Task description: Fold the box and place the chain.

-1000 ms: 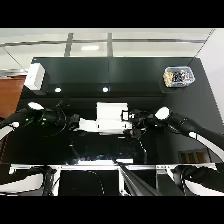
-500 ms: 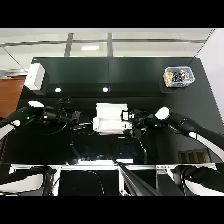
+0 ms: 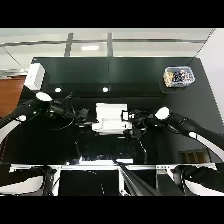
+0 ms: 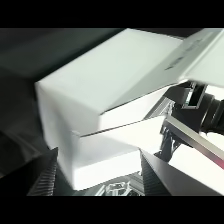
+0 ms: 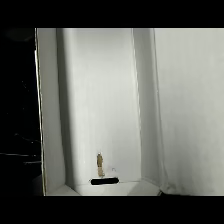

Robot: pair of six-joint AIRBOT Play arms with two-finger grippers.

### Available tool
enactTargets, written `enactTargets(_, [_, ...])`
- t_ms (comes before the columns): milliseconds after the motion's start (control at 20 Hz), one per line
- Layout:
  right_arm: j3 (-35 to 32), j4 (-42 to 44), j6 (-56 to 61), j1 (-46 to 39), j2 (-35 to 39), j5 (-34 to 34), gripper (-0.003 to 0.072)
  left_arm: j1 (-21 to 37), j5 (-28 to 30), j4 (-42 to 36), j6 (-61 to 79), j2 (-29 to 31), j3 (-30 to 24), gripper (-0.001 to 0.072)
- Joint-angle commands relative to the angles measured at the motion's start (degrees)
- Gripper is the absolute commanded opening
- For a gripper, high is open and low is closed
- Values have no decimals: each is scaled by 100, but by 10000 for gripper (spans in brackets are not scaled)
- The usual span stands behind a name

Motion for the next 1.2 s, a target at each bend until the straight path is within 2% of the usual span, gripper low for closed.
enactTargets(0, [-4, 2, 0, -2, -4, 0, 129, -435, 111, 522, -789, 7, 350, 569])
enactTargets(200, [-2, 2, 0, -2, -4, 0, 129, -798, 133, 1333, -1565, 17, 752, 547])
enactTargets(350, [-4, 2, 0, -2, -4, 0, 129, -942, 168, 1432, -1777, 17, 876, 535])
enactTargets(500, [-2, 2, 0, -2, -4, 0, 129, -1139, 387, 1504, -2061, 17, 887, 535])
enactTargets(800, [-4, 2, 0, -2, -4, 0, 129, -1593, 719, 2452, -3080, 15, 905, 535])
enactTargets(1150, [-2, 2, 0, -2, -4, 0, 129, -1932, 1228, 2986, -3891, 15, 935, 535])
